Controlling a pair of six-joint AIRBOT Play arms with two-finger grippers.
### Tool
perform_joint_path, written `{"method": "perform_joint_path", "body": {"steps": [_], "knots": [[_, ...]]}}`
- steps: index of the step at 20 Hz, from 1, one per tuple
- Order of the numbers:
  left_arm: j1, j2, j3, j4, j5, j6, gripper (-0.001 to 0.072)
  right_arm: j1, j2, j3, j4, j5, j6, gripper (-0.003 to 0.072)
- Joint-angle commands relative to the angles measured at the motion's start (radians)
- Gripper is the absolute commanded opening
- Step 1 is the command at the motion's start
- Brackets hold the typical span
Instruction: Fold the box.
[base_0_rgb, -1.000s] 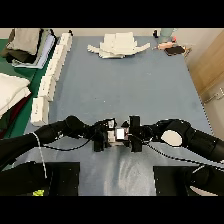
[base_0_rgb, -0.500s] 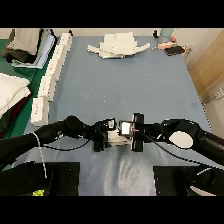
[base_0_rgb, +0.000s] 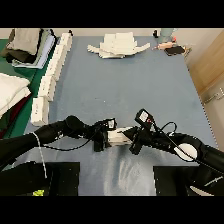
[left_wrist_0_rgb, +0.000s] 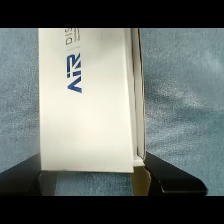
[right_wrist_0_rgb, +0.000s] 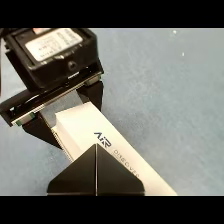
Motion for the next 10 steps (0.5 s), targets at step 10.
{"method": "perform_joint_path", "body": {"steps": [10], "knots": [[0.000, 0.000, 0.001, 0.000, 0.000, 0.000, 0.0615, 0.034, 0.023, -0.119, 0.082, -0.113, 0.025, 0.0001]]}}
